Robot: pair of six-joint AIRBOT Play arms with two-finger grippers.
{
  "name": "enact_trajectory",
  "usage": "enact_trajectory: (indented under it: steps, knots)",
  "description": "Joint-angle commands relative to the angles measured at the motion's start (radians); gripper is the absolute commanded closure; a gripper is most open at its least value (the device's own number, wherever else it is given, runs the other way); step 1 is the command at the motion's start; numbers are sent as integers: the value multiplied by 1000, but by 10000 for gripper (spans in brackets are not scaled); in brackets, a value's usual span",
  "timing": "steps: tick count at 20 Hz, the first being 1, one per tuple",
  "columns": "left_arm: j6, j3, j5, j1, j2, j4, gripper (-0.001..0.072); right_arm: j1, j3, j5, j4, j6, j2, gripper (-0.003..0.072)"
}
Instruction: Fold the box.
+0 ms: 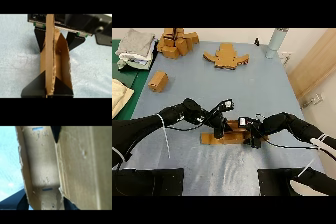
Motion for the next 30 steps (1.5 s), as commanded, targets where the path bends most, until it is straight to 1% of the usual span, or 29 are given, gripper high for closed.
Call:
enact_trajectory:
  steps: [1,11,13,14,15,16,18,20,21,23,24,25,26,27,28,29,30]
  knots:
    - [0,0,0,1,0,0,698,0,0,0,0,1,0,185]
    - [-1,0,0,2,0,1,697,0,0,0,0,1,0,186]
    - [-3,0,1,2,1,1,685,0,0,0,0,1,0,185]
    - [-3,0,1,2,4,2,442,0,0,0,0,1,0,186]
    - [-16,0,3,2,10,2,164,0,0,0,0,1,0,186]
    - [-59,0,11,3,25,18,105,0,0,0,0,1,0,185]
    - [-158,0,17,19,76,137,105,0,0,0,0,1,0,185]
    - [-344,0,15,54,140,291,104,0,0,0,0,1,0,185]
    - [-484,0,-1,78,173,353,105,0,0,0,0,1,0,186]
    - [-721,0,-83,116,217,425,110,0,0,0,0,1,0,185]
    - [-849,0,-147,130,229,442,269,0,0,0,0,1,0,186]
    - [-959,0,-226,134,231,441,655,0,0,0,0,1,0,186]
    - [-1011,-2,-285,126,227,433,698,0,0,0,0,1,0,185]
    - [-1059,-6,-320,105,222,406,698,0,0,0,0,1,0,186]
    - [-1099,-15,-322,71,218,367,698,0,0,0,0,1,0,185]
    - [-1131,-22,-301,33,211,333,698,0,0,0,0,1,0,185]
    - [-1165,-23,-257,-11,200,310,698,0,0,0,0,1,0,186]
